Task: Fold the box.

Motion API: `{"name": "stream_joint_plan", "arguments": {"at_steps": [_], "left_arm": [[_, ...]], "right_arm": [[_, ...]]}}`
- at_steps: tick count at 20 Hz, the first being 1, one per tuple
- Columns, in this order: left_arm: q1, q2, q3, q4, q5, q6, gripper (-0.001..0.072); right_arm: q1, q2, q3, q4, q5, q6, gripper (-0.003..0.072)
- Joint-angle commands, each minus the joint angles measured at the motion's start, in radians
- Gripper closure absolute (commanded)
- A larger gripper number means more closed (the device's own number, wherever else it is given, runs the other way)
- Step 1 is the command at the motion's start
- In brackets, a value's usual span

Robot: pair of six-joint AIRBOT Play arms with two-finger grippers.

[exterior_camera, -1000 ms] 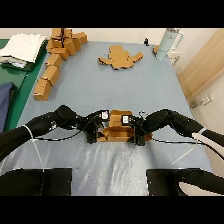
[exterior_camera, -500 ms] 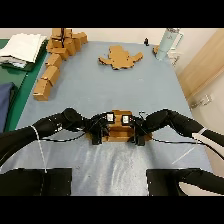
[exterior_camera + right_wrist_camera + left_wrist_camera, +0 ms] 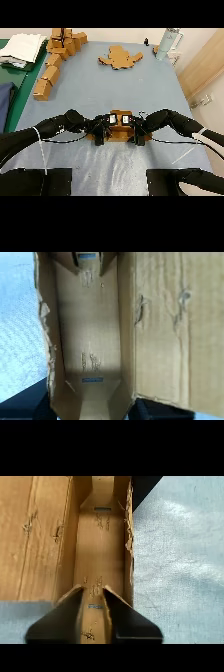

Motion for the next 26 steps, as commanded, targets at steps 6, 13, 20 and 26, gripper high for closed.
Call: {"name": "stream_joint_plan", "arguments": {"at_steps": [6,13,20,26], "left_arm": [[-0.007,0.0,0.0,-0.003,0.008,0.0,0.0119],[0.008,0.073,0.001,0.137,0.006,-0.173,0.0696],[0.167,0.304,0.001,0.622,-0.17,-1.147,0.0696],[0.392,0.337,-0.03,0.759,-0.349,-1.795,0.0696]], "right_arm": [[0.001,0.0,0.0,0.001,0.0,0.0,0.0172],[0.001,0.0,0.0,0.0,0.0,0.0,0.0172],[0.001,0.0,0.0,0.001,0.0,0.0,0.0172],[0.001,0.0,0.0,0.0,0.0,0.0,0.0172]]}}
